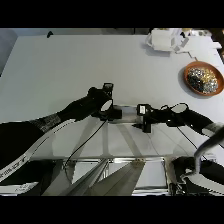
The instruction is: Fold the box and place the chain.
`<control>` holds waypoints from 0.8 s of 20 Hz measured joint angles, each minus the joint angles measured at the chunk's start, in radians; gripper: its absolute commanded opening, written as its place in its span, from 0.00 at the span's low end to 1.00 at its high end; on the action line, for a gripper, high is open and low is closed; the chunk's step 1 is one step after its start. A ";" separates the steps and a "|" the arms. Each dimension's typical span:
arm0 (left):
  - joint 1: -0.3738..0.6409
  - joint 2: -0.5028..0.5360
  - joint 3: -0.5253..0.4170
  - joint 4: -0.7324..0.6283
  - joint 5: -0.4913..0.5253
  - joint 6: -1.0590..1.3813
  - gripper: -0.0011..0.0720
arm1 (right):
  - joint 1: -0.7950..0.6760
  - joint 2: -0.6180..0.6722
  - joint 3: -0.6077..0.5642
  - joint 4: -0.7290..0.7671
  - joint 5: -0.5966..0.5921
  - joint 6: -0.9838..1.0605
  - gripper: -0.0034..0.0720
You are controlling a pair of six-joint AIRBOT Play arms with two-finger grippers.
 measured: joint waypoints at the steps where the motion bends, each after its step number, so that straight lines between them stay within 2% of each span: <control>1: -0.001 -0.005 0.001 -0.003 -0.005 0.001 0.02 | 0.000 0.000 0.000 0.000 0.003 0.001 0.59; 3: -0.003 -0.013 0.004 -0.008 -0.010 0.006 0.05 | 0.000 0.000 0.000 -0.001 0.004 0.001 0.59; 4: -0.003 -0.016 0.005 -0.009 -0.013 0.010 0.14 | 0.000 0.000 0.000 -0.001 0.003 0.001 0.59; 5: -0.003 -0.019 0.005 -0.011 -0.009 0.014 0.29 | 0.000 0.000 0.000 -0.002 0.002 -0.001 0.59; 6: -0.004 -0.023 0.005 -0.011 -0.011 0.019 0.33 | 0.000 0.000 0.000 -0.002 0.003 -0.002 0.59; 9: -0.004 -0.023 0.006 -0.015 -0.016 0.017 0.26 | 0.000 0.000 0.000 -0.002 0.002 -0.002 0.59; 10: -0.004 -0.023 0.006 -0.015 -0.014 0.017 0.12 | 0.000 0.000 0.000 -0.002 0.002 -0.002 0.59; 11: -0.004 -0.023 0.007 -0.013 -0.011 0.017 0.02 | 0.000 0.000 0.000 -0.002 0.002 -0.001 0.59; 16: -0.005 -0.023 0.007 -0.010 -0.012 0.014 0.02 | 0.000 0.000 0.000 0.000 0.002 0.002 0.59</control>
